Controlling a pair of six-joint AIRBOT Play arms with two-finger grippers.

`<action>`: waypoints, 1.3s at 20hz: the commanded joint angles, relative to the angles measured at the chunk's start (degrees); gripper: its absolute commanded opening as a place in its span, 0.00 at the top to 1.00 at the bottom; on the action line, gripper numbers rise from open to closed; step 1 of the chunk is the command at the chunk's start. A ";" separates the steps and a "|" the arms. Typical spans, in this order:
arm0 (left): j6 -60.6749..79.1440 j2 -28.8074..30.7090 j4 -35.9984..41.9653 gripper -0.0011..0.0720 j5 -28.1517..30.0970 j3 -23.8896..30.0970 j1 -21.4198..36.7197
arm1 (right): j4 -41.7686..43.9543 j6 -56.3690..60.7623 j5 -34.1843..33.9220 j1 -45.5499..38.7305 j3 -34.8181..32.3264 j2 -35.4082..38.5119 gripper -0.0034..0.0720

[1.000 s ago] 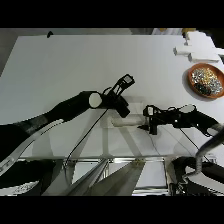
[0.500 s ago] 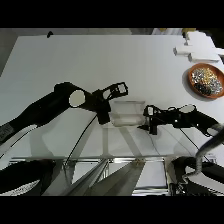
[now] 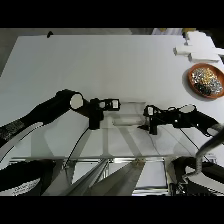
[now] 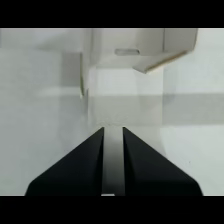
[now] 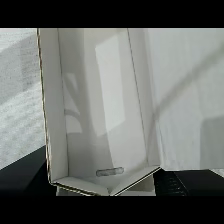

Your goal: Fold the box and place the chain.

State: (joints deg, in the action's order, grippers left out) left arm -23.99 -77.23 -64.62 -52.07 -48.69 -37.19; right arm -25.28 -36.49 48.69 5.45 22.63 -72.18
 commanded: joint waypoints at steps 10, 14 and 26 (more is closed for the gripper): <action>27.63 -0.07 11.47 0.42 7.93 3.45 1.38 | 0.02 0.02 0.02 -0.04 0.00 0.04 0.43; 27.63 -0.15 12.39 0.42 7.93 3.45 1.38 | 0.02 0.02 0.02 -0.04 0.00 0.04 0.43; 26.69 -2.64 16.24 0.74 8.50 3.45 -3.72 | 0.02 0.02 0.02 -0.04 0.00 0.04 0.43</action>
